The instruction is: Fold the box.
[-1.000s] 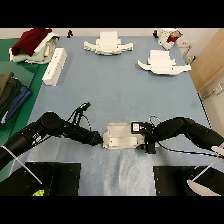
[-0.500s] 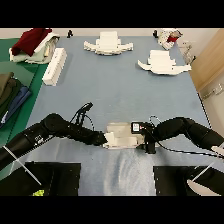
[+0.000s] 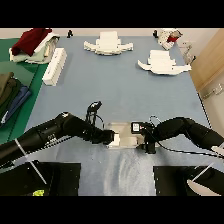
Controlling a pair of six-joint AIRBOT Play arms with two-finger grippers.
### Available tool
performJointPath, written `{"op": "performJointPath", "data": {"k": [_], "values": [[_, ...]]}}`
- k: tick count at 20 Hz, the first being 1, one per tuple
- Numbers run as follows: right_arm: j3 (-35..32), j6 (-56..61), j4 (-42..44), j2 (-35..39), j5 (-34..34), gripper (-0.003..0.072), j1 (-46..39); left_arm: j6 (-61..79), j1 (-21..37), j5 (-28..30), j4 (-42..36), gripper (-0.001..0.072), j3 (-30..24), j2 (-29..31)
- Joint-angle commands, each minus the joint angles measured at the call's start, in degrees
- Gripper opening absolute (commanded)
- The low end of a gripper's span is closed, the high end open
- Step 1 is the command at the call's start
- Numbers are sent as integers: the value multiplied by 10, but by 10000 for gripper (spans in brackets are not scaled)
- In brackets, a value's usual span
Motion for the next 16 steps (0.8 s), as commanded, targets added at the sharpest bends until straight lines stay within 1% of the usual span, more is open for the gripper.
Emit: {"op": "performJointPath", "data": {"k": [1,5,8,15,16], "values": [[0,0,0,0,0,512,0,-144,-40,-36,104,304,41,-49],[0,0,0,0,0,512,0,-250,-74,-68,181,304,90,-86],[0,0,0,0,0,512,0,-301,-101,-109,225,304,132,-124],[0,0,0,0,0,512,0,-372,-141,-207,280,303,215,-212],[0,0,0,0,0,512,0,-377,-144,-212,281,303,222,-224]]}}
